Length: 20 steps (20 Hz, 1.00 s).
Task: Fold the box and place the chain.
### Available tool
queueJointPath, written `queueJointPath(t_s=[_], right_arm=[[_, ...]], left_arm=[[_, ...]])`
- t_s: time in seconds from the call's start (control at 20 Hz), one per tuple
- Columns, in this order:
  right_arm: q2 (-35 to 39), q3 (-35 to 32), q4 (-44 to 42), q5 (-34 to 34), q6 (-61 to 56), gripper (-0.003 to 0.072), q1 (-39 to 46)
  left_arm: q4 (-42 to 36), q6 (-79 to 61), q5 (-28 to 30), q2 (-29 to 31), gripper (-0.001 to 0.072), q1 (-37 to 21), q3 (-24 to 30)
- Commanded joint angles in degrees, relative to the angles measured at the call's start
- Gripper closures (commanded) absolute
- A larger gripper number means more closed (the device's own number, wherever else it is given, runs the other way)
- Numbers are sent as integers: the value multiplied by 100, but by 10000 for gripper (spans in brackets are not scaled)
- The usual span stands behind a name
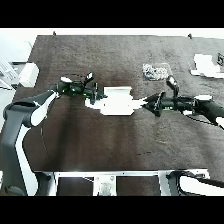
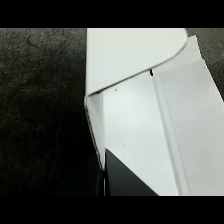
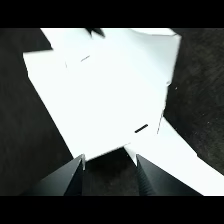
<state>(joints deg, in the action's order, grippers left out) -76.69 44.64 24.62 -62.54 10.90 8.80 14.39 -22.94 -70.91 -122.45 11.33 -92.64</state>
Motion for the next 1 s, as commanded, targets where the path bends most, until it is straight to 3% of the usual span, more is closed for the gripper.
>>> queueJointPath(t_s=[0.0, 0.05, 0.1, 0.15, 0.2, 0.25, 0.3, 0.5, 0.6, 0.65, 0.95], right_arm=[[66, -44, 710, 289, 431, 315, -468], [66, -44, 726, 278, 428, 359, -675], [74, -42, 826, 286, 437, 477, -879], [76, -42, 957, 376, 437, 491, -1091], [76, -42, 1016, 592, 439, 482, -1261], [76, -42, 1014, 887, 442, 404, -1390], [74, -42, 1012, 1143, 442, 389, -1475], [74, -39, 758, 1414, 280, 384, -1515], [70, -39, 758, 1513, 334, 197, -1521], [52, -39, 769, 1617, 334, 164, -1523], [28, -44, 1338, 1655, 629, 129, -1665]], left_arm=[[-2, 0, 0, -2, 688, 0, 0], [-2, 0, 0, -2, 688, 0, 2], [-2, 0, 0, -2, 688, 0, 0], [-2, 0, 0, -2, 688, 0, 0], [-2, 0, 0, -2, 687, 0, 0], [-2, 0, 0, -2, 688, 0, 0], [-2, -2, 0, -2, 688, 0, 2], [-2, 0, 0, -2, 687, 0, 0], [-2, 0, 0, -2, 687, 0, 2], [-2, 0, 0, -2, 687, 0, 0], [-2, 0, 0, -2, 688, 0, 0]])
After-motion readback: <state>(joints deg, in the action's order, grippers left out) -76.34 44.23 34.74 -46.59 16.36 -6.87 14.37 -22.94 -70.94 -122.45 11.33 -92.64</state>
